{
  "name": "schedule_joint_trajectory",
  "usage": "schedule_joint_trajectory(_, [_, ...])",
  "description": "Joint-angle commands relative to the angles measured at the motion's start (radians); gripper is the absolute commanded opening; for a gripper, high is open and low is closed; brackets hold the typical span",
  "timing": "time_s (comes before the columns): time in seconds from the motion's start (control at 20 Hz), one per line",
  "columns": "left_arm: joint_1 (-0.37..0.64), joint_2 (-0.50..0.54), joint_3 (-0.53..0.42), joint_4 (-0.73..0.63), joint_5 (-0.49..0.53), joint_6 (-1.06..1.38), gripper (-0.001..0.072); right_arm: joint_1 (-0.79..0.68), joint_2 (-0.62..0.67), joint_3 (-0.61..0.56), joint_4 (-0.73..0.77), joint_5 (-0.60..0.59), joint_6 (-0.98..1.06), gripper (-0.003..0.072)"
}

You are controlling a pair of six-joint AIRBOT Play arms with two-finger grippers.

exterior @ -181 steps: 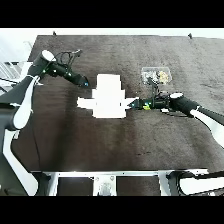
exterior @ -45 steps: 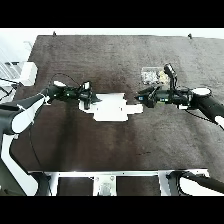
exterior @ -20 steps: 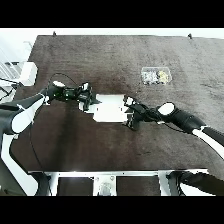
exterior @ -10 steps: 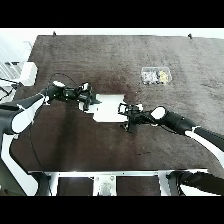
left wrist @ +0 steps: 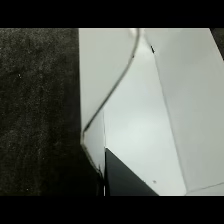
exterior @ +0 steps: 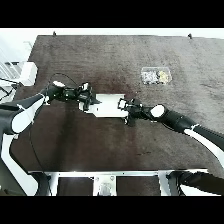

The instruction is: Fold the box and place the chain.

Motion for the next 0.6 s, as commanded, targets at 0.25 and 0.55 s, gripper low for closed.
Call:
schedule_joint_trajectory(0.25, [-0.001, 0.000, 0.001, 0.000, 0.000, 0.000, 0.0021, -0.027, 0.029, 0.042, 0.000, 0.018, -0.002, 0.0692])
schedule_joint_trajectory(0.55, [-0.001, 0.000, 0.000, 0.000, 0.000, 0.000, 0.0022, -0.121, -0.038, 0.135, 0.031, 0.228, -0.028, 0.0692])
